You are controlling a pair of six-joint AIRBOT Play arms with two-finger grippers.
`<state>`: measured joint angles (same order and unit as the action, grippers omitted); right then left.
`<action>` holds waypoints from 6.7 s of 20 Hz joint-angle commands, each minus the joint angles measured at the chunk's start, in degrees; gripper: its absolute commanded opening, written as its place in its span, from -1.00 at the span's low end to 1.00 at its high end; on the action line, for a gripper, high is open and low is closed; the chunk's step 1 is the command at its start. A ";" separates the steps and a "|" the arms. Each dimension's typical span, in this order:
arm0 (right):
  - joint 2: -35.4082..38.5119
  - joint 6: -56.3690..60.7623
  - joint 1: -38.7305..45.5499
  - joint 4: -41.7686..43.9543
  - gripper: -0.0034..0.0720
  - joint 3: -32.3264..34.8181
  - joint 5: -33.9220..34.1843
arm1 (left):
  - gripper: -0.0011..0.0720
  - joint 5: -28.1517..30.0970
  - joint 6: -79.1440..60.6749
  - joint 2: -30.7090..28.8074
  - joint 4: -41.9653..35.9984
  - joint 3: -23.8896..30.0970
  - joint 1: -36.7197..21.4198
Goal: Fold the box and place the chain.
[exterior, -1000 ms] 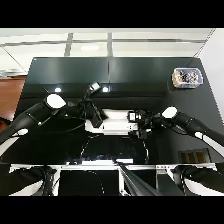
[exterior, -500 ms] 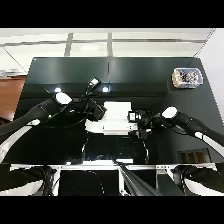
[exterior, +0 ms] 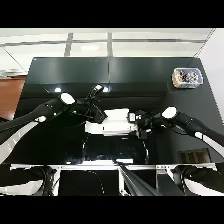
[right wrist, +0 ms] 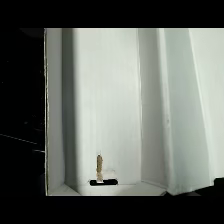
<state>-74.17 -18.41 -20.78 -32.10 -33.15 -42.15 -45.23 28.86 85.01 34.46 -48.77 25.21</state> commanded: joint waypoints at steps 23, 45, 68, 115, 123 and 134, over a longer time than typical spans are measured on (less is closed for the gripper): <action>-0.04 0.07 -0.02 0.13 -0.31 -0.04 0.17 | 0.97 2.01 -24.90 -20.46 16.04 12.50 3.48; -0.04 0.07 -0.02 0.13 -0.31 -0.04 0.20 | -0.37 5.79 -25.79 -11.93 -0.07 12.48 6.12; -0.04 0.07 -0.02 0.13 -0.31 -0.04 0.20 | -0.90 -10.08 21.92 -28.72 24.72 7.26 -12.04; -0.04 0.07 -0.02 0.13 -0.31 -0.04 0.20 | 0.83 -19.61 30.69 -7.96 -3.32 6.32 -9.79; -0.04 0.07 -0.02 0.13 -0.31 -0.04 0.20 | 0.54 -18.01 46.36 -7.96 8.83 -0.50 -2.23; -0.04 0.07 -0.02 0.13 -0.31 -0.04 0.17 | 0.36 -12.17 64.02 -7.96 23.54 -4.07 5.92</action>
<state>-74.19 -18.35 -20.78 -31.97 -33.15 -41.95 -59.90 86.02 77.10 50.96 -51.83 28.21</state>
